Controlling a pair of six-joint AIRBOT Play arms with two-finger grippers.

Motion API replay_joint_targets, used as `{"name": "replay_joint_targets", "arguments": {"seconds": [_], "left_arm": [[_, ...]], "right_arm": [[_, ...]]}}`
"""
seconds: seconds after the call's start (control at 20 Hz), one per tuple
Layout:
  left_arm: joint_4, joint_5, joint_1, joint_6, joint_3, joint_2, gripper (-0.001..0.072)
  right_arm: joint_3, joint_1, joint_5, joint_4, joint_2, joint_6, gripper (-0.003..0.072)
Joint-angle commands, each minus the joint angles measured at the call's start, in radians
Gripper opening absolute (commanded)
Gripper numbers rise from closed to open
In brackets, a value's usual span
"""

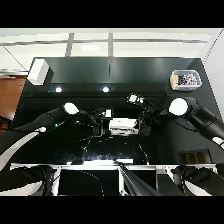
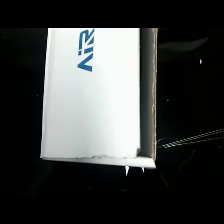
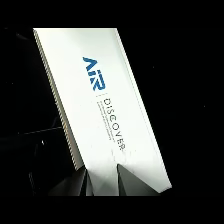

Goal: Fold the box and place the chain.

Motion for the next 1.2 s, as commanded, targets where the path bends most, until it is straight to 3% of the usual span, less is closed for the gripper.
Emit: {"name": "replay_joint_targets", "arguments": {"seconds": [0.0,0.7,0.95,1.15], "left_arm": [[0.001,-0.001,0.000,0.002,0.000,0.000,0.0333],[0.001,-0.001,0.000,0.002,0.000,0.000,0.0333],[0.001,-0.001,0.000,0.002,0.000,0.000,0.0333],[0.001,-0.001,0.000,0.002,0.000,0.000,0.0333]], "right_arm": [[0.000,0.004,-0.005,-0.004,-0.003,-0.002,0.0180],[-0.006,0.004,0.000,0.002,-0.004,0.021,0.0212],[-0.001,0.003,0.085,-0.053,0.014,0.062,0.0211],[0.000,0.003,0.084,-0.060,0.028,0.070,0.0211]]}}
